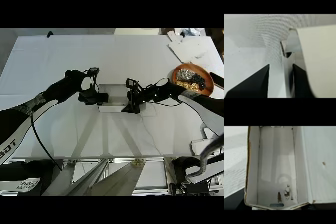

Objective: Fold the box and place the chain.

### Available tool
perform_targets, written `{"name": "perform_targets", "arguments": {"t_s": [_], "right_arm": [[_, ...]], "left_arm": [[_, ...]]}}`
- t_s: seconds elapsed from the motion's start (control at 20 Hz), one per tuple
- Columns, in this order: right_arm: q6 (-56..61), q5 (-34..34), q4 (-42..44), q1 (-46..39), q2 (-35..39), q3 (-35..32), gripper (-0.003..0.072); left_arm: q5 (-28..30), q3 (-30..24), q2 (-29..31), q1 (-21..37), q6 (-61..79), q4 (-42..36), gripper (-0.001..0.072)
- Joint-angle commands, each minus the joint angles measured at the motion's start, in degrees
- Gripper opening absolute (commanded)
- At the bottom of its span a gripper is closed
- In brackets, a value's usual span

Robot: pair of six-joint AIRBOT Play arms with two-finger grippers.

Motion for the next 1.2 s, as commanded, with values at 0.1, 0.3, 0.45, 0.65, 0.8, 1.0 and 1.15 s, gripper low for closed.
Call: {"name": "perform_targets", "arguments": {"t_s": [0.1, 0.3, 0.45, 0.65, 0.8, 1.0, 1.15], "right_arm": [[0.04, -0.02, 0.04, 0.02, 0.04, 0.02, 0.0535], [0.04, -0.02, 0.04, 0.02, 0.04, 0.02, 0.0535], [0.04, -0.02, 0.04, 0.02, 0.04, 0.02, 0.0535], [0.04, -0.02, 0.04, 0.02, 0.04, 0.02, 0.0535], [0.04, -0.02, 0.04, 0.02, 0.04, 0.02, 0.0535], [0.04, -0.02, 0.04, 0.02, 0.04, 0.02, 0.0535], [0.04, -0.02, 0.04, 0.02, 0.04, 0.02, 0.0535]], "left_arm": [[1.60, 0.07, -1.84, -0.44, -1.62, 0.44, 0.0006], [3.41, 0.07, -1.79, -0.42, -1.60, 0.15, 0.0042], [2.64, 0.07, -1.57, -0.42, -1.60, 0.00, 0.0398], [1.99, 0.07, 1.29, -0.26, -1.57, 0.22, 0.0441], [1.44, 0.07, 5.11, -0.22, -1.57, 0.22, 0.0455], [-0.17, 0.04, 10.82, 0.37, -1.51, 0.24, 0.0457], [-0.85, 0.04, 15.10, 2.08, 2.69, -1.03, 0.0456]]}}
